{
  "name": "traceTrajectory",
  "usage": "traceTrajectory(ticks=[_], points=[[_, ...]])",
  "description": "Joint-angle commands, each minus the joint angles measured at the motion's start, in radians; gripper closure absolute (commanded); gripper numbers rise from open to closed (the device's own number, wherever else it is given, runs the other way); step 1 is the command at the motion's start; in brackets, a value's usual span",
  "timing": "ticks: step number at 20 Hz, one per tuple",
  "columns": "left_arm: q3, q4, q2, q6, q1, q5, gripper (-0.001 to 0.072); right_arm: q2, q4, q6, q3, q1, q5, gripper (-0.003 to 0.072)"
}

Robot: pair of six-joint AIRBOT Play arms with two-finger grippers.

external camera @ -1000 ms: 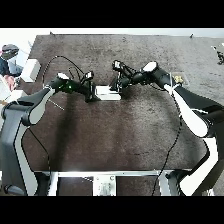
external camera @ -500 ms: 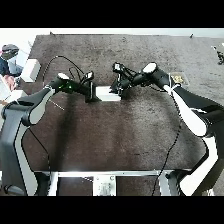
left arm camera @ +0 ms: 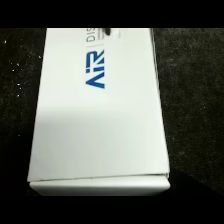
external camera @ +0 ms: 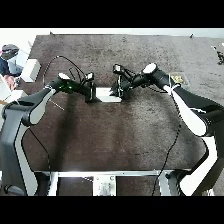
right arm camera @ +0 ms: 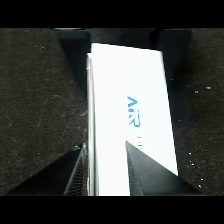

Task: Fold the box and place the chain.

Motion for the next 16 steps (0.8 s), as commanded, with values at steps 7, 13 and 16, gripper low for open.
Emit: traceTrajectory(ticks=[7,13,16], points=[[0.001,-0.003,0.001,-0.003,0.001,0.009,0.0292,0.007,0.159,0.003,0.002,-0.04,0.03,0.0385],[0.001,-0.003,0.001,-0.003,0.001,0.009,0.0292,0.007,0.263,0.001,0.002,-0.055,0.03,0.063],[0.001,-0.003,0.001,-0.003,0.001,0.009,0.0292,-0.014,0.249,0.071,0.001,-0.055,0.006,0.0678]])
